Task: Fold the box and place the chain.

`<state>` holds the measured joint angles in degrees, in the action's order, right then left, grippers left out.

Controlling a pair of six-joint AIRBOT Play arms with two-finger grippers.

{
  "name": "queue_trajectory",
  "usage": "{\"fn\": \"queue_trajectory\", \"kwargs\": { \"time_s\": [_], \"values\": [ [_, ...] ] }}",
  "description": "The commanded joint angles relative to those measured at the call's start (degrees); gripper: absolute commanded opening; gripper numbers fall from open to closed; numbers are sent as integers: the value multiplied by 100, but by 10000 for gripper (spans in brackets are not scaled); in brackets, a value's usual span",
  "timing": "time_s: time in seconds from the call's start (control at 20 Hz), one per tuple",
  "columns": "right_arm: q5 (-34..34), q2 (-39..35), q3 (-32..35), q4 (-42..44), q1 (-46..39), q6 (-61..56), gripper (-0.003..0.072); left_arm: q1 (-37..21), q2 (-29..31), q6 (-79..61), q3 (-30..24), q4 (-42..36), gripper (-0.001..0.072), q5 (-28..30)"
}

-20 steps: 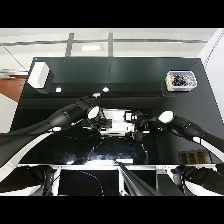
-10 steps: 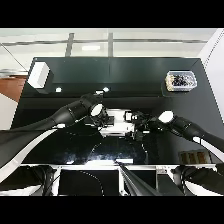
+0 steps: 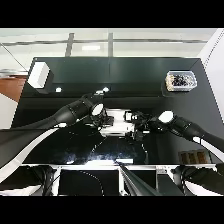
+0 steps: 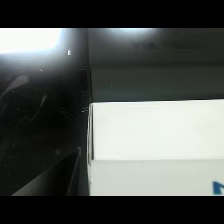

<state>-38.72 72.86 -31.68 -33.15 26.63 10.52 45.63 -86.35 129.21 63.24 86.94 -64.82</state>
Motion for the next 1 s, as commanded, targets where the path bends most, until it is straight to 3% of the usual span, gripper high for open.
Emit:
{"fn": "queue_trajectory", "kwargs": {
  "time_s": [0.0,0.2,0.3,0.35,0.45,0.65,0.7,0.75,0.8,0.95],
  "values": [
    [-2,2,0,0,4,0,572,0,-13,28,7,7,271,2],
    [-2,2,0,2,4,-2,572,4,-13,28,7,31,257,2],
    [-2,4,-2,2,4,0,572,4,-13,26,7,28,163,2],
    [-2,4,-2,2,4,-2,572,4,-13,26,7,20,153,13],
    [-2,2,-2,2,4,-2,572,4,-13,24,7,2,27,17],
    [-2,2,-2,2,2,-2,572,4,-13,24,7,-28,31,20],
    [-2,4,-2,2,2,-2,572,4,-13,24,9,-42,59,20],
    [-2,4,-2,2,4,-2,572,2,-13,24,26,-42,173,-9],
    [-2,4,-2,2,4,-2,572,-7,-11,26,46,-46,238,-35],
    [-2,2,-2,2,4,0,572,-33,-7,26,92,-17,238,-133]
  ]
}}
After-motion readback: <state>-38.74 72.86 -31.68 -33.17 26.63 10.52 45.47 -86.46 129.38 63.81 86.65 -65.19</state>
